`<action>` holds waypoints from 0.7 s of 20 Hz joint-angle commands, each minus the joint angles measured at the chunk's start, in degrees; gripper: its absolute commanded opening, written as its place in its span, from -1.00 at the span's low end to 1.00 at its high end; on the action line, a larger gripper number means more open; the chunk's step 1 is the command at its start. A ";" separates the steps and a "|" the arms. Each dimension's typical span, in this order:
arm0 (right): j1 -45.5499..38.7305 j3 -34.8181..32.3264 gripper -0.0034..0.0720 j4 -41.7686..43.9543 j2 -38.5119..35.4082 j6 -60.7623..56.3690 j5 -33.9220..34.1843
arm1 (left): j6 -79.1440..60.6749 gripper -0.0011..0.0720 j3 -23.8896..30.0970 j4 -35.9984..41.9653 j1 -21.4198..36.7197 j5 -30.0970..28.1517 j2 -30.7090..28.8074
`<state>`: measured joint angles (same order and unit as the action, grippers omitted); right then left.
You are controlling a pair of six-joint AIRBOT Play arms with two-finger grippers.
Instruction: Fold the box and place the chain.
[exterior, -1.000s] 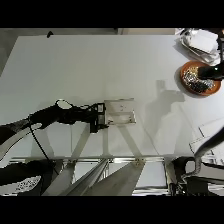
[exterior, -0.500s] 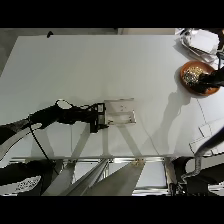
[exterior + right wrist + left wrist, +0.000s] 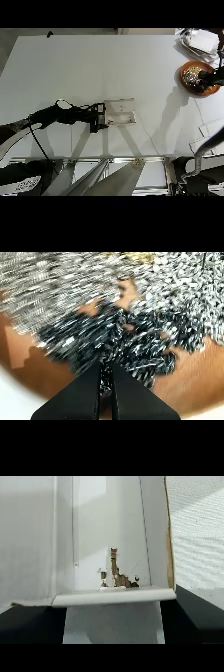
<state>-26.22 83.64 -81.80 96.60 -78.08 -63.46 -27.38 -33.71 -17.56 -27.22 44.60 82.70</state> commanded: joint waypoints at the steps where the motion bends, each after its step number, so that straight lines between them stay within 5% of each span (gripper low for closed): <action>1: 0.85 0.04 -0.87 1.20 -8.55 3.72 -4.00 | -0.02 -0.40 0.02 -0.02 0.00 -0.02 -0.02; 8: 8.37 0.04 -0.87 2.84 -31.69 8.85 -14.62 | -0.02 -0.40 0.02 -0.02 0.00 -0.02 -0.02; 14: 16.61 0.04 -0.87 15.54 -44.96 8.98 -20.55 | -0.02 -0.40 0.00 -0.02 0.00 0.00 -0.02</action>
<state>-13.45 83.68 -72.49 57.60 -69.52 -80.66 -27.38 -33.71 -17.56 -27.22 44.60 82.72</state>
